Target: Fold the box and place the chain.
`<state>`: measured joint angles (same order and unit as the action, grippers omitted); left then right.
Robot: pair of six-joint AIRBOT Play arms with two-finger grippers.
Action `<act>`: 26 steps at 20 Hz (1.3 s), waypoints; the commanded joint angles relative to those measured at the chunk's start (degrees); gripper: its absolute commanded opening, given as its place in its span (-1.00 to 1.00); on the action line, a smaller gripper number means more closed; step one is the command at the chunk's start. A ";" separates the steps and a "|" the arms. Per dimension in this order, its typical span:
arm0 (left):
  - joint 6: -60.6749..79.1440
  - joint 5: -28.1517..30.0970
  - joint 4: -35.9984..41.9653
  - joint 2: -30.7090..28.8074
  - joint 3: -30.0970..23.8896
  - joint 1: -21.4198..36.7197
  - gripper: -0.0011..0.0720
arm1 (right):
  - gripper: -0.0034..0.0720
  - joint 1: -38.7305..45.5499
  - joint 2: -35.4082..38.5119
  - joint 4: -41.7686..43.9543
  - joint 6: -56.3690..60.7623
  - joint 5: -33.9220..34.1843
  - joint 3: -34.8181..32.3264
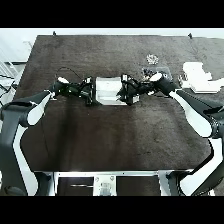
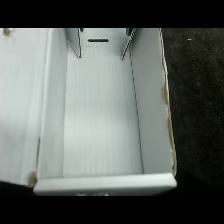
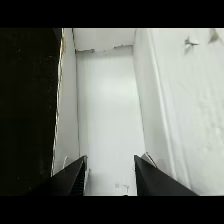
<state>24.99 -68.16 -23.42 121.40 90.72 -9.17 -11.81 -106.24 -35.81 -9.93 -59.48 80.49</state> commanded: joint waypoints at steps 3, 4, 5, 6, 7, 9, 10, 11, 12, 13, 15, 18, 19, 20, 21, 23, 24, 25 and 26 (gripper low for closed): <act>-0.07 0.09 0.04 0.02 -0.02 0.04 0.20 | 0.45 -0.11 -0.79 0.42 -1.09 0.55 -0.02; -0.07 0.09 0.04 0.02 -0.02 0.04 0.20 | 0.45 0.04 -0.76 0.44 -1.07 0.55 -0.02; -0.07 0.09 0.04 0.02 -0.02 0.04 0.20 | 0.45 0.17 -0.76 0.44 -1.05 0.55 -0.02; -0.07 0.09 0.04 0.02 -0.02 0.04 0.20 | 0.44 0.48 -0.76 0.44 -1.05 0.52 -0.02; -0.07 0.09 0.04 0.02 -0.02 0.04 0.20 | 0.39 0.59 -0.76 0.37 -1.05 0.52 -0.02; -0.07 0.09 0.04 0.02 -0.02 0.04 0.20 | -0.30 0.90 -0.74 0.22 -0.11 0.31 -0.02; -0.07 0.09 0.04 0.02 -0.02 0.04 0.20 | -0.54 1.27 -0.52 -0.37 1.97 0.17 -0.02; -0.07 0.09 0.04 0.02 -0.02 0.04 0.20 | -0.74 1.55 -0.02 -1.84 4.15 -0.15 -0.02; -0.07 0.09 0.04 0.02 -0.02 0.04 0.20 | -0.88 1.73 0.74 -3.69 7.28 -0.15 -0.02; -0.07 0.09 0.04 0.02 -0.02 0.04 0.20 | -0.88 2.03 1.68 -5.14 10.29 -0.17 -0.02; -0.07 0.09 0.04 0.02 -0.02 0.04 0.20 | -0.88 2.71 4.28 -6.25 16.11 -0.20 -0.02; -0.07 0.11 0.04 0.02 -0.02 0.04 0.20 | -0.88 3.98 9.57 -7.41 24.70 -0.15 -0.02; -0.07 0.11 0.04 0.02 -0.02 0.04 0.20 | -0.88 4.63 11.15 -8.11 28.13 -0.15 -0.02; -0.07 0.11 0.04 0.02 -0.02 0.04 0.20 | -0.88 5.51 12.68 -9.14 32.26 -0.15 -0.02; -0.07 0.11 0.04 0.02 -0.02 0.04 0.20 | -0.88 6.60 13.84 -10.05 37.29 -0.15 -0.02; -0.07 0.09 0.04 0.02 -0.02 0.04 0.20 | -0.88 9.18 14.99 -12.41 46.18 -0.17 -0.04; -0.07 0.11 0.04 0.02 -0.02 0.04 0.20 | -0.88 10.80 15.06 -13.60 50.40 -0.20 -0.04; -0.07 0.09 0.04 0.02 -0.02 0.04 0.20 | -0.88 12.55 15.04 -14.08 53.46 -0.11 -0.42; -0.07 0.07 0.04 0.02 -0.02 0.04 0.20 | -0.88 14.16 15.02 -13.97 55.95 -0.13 -1.11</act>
